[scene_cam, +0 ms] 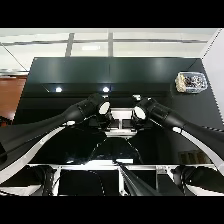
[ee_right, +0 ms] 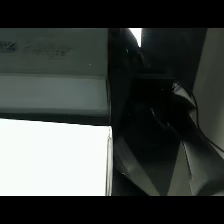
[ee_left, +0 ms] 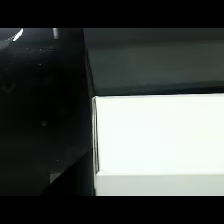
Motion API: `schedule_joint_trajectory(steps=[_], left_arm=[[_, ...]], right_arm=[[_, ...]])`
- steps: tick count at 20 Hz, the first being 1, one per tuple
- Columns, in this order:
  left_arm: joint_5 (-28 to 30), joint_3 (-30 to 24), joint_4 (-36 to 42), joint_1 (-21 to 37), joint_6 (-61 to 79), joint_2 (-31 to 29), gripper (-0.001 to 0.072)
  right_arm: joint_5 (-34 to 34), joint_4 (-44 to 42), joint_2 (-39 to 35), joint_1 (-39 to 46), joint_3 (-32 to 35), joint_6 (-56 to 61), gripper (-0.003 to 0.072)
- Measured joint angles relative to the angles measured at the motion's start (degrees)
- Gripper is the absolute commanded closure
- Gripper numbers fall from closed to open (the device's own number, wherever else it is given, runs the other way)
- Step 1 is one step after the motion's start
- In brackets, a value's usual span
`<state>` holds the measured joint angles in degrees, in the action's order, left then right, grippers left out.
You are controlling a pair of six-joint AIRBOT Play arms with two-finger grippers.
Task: Fold the box and place the chain.
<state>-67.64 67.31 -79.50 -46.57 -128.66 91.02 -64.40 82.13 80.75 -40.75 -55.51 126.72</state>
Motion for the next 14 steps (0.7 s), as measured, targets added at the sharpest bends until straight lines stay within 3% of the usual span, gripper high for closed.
schedule_joint_trajectory(steps=[2,6,9,14], left_arm=[[-0.1,0.0,0.0,0.0,0.1,0.0,0.0681],[-0.1,0.0,0.0,0.0,-0.1,0.0,0.0681],[-0.3,0.0,0.0,0.0,-0.1,0.0,0.0681],[-0.4,0.0,0.0,0.0,-0.1,0.0,0.0681]], right_arm=[[-0.1,0.0,-0.6,0.0,0.0,0.0,0.0300],[-2.5,0.1,-5.8,0.0,0.0,-2.2,0.0301],[-4.2,2.2,-14.8,0.3,0.0,-4.3,0.0301],[-9.9,23.7,-29.1,6.5,0.2,-4.8,0.0302]])
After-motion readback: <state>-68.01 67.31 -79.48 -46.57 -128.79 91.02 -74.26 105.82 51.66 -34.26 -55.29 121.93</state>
